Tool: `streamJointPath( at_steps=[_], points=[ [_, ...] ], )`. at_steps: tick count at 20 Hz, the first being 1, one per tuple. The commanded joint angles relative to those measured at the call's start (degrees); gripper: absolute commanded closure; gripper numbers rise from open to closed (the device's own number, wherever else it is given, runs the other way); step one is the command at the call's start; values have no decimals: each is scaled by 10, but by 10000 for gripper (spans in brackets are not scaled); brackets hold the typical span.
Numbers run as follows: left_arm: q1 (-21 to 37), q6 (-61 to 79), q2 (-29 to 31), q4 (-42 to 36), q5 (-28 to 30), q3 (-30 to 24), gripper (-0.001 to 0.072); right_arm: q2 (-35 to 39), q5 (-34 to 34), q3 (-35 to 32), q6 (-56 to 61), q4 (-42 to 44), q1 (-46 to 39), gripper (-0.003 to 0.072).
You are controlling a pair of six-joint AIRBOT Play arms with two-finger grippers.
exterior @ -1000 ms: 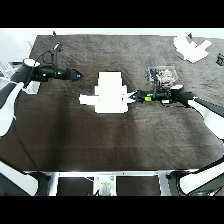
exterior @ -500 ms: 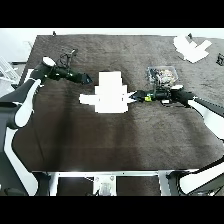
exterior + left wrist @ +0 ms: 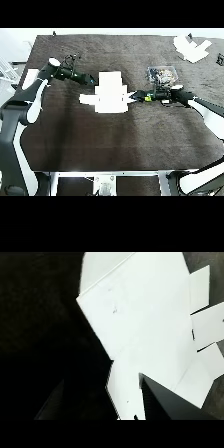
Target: Fold the box and place the chain.
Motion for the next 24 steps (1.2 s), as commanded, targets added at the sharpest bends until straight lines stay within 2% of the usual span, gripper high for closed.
streamJointPath(
  at_steps=[1,8,24],
  points=[
    [0,0,-19,-22,-25,14,171,0,0,0,0,0,0,679],
    [-7,10,-37,-55,-50,14,171,0,0,0,-2,0,0,679],
    [-18,40,-76,-134,-57,14,192,0,0,0,-2,0,0,678]
  ],
)
